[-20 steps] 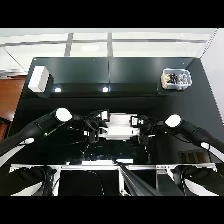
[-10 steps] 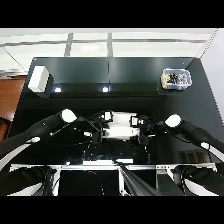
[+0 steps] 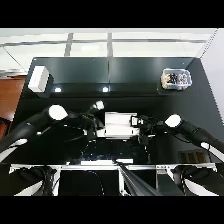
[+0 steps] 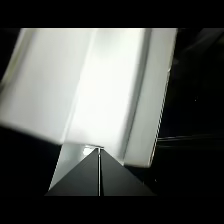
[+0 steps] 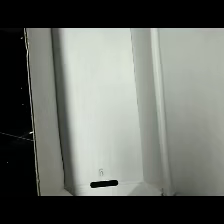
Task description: Fold the box and place the chain.
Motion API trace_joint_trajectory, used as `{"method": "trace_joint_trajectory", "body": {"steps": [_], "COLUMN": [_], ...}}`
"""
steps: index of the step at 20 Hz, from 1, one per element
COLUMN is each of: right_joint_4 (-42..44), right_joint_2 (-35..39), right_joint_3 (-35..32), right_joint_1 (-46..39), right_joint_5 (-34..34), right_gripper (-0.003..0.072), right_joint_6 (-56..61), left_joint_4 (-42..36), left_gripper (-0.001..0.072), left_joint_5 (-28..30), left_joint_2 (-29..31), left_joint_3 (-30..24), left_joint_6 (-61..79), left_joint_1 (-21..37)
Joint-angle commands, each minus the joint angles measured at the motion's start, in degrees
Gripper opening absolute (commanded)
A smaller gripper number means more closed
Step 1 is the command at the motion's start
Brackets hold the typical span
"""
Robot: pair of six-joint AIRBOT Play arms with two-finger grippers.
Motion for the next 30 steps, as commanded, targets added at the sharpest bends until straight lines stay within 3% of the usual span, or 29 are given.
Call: {"method": "trace_joint_trajectory", "body": {"steps": [1,5,7,10,12,16,19,21,22,23,24,25,27,30], "right_joint_4": [-0.04,-0.04,-0.04,-0.04,-0.04,-0.04,-0.04,-0.04,-0.04,-0.04,-0.04,-0.04,-0.04,-0.04], "right_joint_2": [0.02,0.00,0.02,0.02,0.02,0.02,0.02,0.02,0.02,0.02,0.02,0.02,0.02,0.02], "right_joint_3": [0.02,0.00,0.00,0.02,0.00,0.02,0.00,0.00,0.00,0.00,0.00,0.02,0.00,0.00], "right_joint_1": [0.04,0.04,0.07,0.07,0.04,0.07,0.04,0.04,0.07,0.04,0.04,0.07,0.07,0.04], "right_joint_5": [0.02,0.02,0.04,0.04,0.04,0.04,0.04,0.04,0.04,0.04,0.04,0.04,0.04,0.04], "right_gripper": [0.0004,0.0004,0.0004,0.0004,0.0004,0.0004,0.0004,0.0004,0.0004,0.0004,0.0004,0.0004,0.0004,0.0004], "right_joint_6": [-0.04,-0.04,-0.04,-0.04,-0.04,-0.04,-0.04,-0.04,-0.04,-0.04,-0.04,-0.04,-0.04,-0.04], "left_joint_4": [15.30,26.64,17.77,-4.13,-9.66,-11.58,-16.37,-16.33,-16.35,-16.37,-16.37,-16.55,-16.26,-11.21], "left_gripper": [0.0025,0.0026,0.0028,0.0026,0.0026,0.0026,0.0026,0.0037,0.0142,0.0296,0.0549,0.0674,0.0679,0.0676], "left_joint_5": [-11.63,-14.99,-14.21,-16.00,-14.73,-9.79,-11.78,-13.97,-14.71,-15.61,-16.83,-18.51,-20.17,-16.26], "left_joint_2": [8.94,12.98,11.45,5.29,0.48,-7.02,-10.21,-11.47,-11.34,-11.30,-11.30,-11.30,-11.30,-11.30], "left_joint_3": [0.28,-3.34,-8.00,-13.49,-13.64,-11.65,-9.31,-7.63,-6.88,-5.97,-4.81,-3.69,-1.29,1.64], "left_joint_6": [-21.79,-54.29,-63.21,-51.12,-46.58,-46.51,-36.41,-35.74,-35.04,-35.01,-35.04,-35.08,-35.32,-41.00], "left_joint_1": [6.69,17.75,25.05,32.35,32.00,25.44,19.76,19.26,19.32,19.30,19.23,18.97,17.40,12.59]}}
